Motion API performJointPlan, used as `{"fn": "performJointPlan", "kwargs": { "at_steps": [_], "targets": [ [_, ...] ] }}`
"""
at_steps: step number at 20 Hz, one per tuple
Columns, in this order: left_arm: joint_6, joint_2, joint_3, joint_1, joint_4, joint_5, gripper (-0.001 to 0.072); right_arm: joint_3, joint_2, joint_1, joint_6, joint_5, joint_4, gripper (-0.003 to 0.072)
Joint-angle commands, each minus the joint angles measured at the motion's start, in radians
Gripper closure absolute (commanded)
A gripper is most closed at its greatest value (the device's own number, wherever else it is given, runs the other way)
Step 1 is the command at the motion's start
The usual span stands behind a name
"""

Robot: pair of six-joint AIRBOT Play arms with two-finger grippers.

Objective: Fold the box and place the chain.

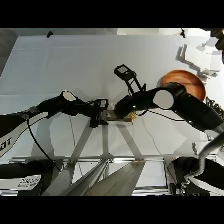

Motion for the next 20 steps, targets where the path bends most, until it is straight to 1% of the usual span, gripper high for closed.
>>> {"fn": "performJointPlan", "kwargs": {
  "at_steps": [1,5,7,9,12,15,17,18,20],
  "targets": [
    [0.0,-0.001,0.0,-0.001,0.0,0.0,0.0364,-0.002,-0.037,0.003,0.0,0.018,-0.029,0.0679],
    [0.0,-0.001,0.0,-0.001,0.0,0.0,0.0365,-0.002,-0.024,0.002,0.001,0.019,-0.071,0.0679],
    [0.0,-0.001,0.0,-0.001,0.0,0.0,0.0365,-0.002,-0.005,0.002,0.008,0.039,-0.095,0.0679],
    [0.0,-0.001,0.0,-0.001,0.0,0.0,0.0365,-0.002,0.032,0.002,0.022,0.07,-0.166,0.068],
    [0.0,-0.001,0.0,-0.001,0.0,0.0,0.0365,-0.003,0.122,0.002,0.084,0.098,-0.293,0.068],
    [0.0,-0.001,0.0,-0.001,0.0,0.0,0.0365,-0.003,0.188,0.002,0.085,0.178,-0.303,0.068],
    [0.0,-0.001,0.0,-0.001,0.0,0.0,0.0365,-0.003,0.195,0.002,0.092,0.241,-0.307,0.068],
    [0.0,-0.001,0.0,-0.001,0.0,0.0,0.0365,-0.004,0.192,0.002,0.095,0.255,-0.311,0.068],
    [0.0,-0.001,0.0,-0.001,0.0,0.0,0.0365,-0.016,0.191,0.003,0.095,0.232,-0.309,0.068]
  ]
}}
